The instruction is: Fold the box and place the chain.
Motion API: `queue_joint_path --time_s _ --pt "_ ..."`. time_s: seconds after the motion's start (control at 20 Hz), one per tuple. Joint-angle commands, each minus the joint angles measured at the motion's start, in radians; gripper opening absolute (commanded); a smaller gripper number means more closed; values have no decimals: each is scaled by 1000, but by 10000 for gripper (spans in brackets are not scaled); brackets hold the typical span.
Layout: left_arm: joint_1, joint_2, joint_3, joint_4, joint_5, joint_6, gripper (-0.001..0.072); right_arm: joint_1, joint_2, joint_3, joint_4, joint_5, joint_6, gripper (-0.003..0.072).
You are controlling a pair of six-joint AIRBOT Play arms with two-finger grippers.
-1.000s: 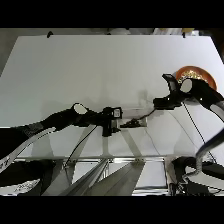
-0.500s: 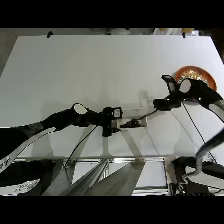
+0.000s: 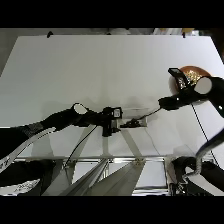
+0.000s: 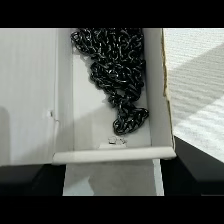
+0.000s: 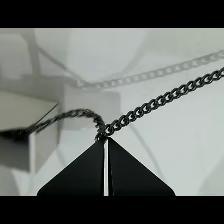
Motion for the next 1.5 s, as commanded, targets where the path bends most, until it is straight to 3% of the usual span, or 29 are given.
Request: queue_joint_path --time_s 0.0,0.2,0.35,0.55,0.8,0.85,0.95,1.0,1.2,1.45 --pt "0 1 0 0 1 0 372 53 148 1 92 106 -4 17" --pt "0 1 0 0 0 0 372 159 246 1 249 99 -3 17" --pt "0 1 0 0 0 0 372 257 251 1 303 29 -1 17" --pt "0 1 0 0 0 0 372 373 222 -1 302 -110 29 17" --pt "0 1 0 0 0 0 372 434 121 -2 287 -136 35 18" --pt "0 1 0 0 0 0 372 436 103 -3 288 -134 35 22" --pt "0 1 0 0 0 0 372 436 83 -3 288 -110 35 156" --pt "0 1 0 0 0 0 372 435 83 -3 288 -99 34 187" --pt "0 1 0 0 0 0 372 340 85 51 287 -50 29 147" --pt "0 1 0 0 1 0 372 113 74 105 165 -72 23 18"
